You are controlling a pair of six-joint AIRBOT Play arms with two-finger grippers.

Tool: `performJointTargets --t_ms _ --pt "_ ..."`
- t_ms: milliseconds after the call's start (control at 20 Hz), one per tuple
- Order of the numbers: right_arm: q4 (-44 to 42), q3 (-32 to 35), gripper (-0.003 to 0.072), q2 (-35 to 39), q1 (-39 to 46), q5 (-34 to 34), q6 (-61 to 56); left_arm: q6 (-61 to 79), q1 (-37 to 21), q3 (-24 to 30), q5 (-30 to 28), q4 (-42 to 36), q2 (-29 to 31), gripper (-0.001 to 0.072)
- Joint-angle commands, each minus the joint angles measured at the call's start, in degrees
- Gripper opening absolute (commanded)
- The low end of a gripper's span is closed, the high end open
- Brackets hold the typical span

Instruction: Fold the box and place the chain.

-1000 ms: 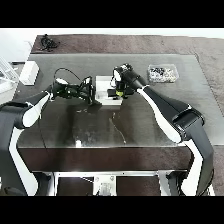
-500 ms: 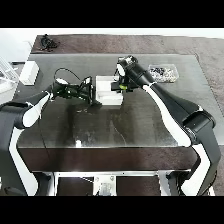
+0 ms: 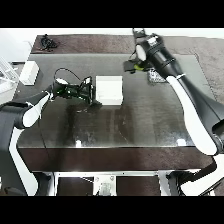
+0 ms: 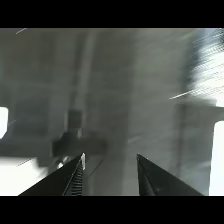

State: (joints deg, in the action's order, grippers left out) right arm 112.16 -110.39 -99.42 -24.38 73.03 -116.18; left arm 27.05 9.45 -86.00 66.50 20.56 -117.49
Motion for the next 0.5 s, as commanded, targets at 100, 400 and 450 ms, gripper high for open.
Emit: performJointTargets --t_ms 100,400,450 --pt "-5.79 0.85 0.0410 -0.61 14.43 -8.11 10.14 0.00 0.00 0.02 -0.02 0.02 0.00 0.0309" --pt "-25.20 0.90 0.0410 -8.70 27.78 -10.27 23.69 0.00 0.00 0.02 -0.02 0.00 0.00 0.0308" --pt "-25.88 0.90 0.0410 -9.81 28.46 -11.23 25.00 0.00 0.00 0.02 -0.02 0.00 0.00 0.0309"
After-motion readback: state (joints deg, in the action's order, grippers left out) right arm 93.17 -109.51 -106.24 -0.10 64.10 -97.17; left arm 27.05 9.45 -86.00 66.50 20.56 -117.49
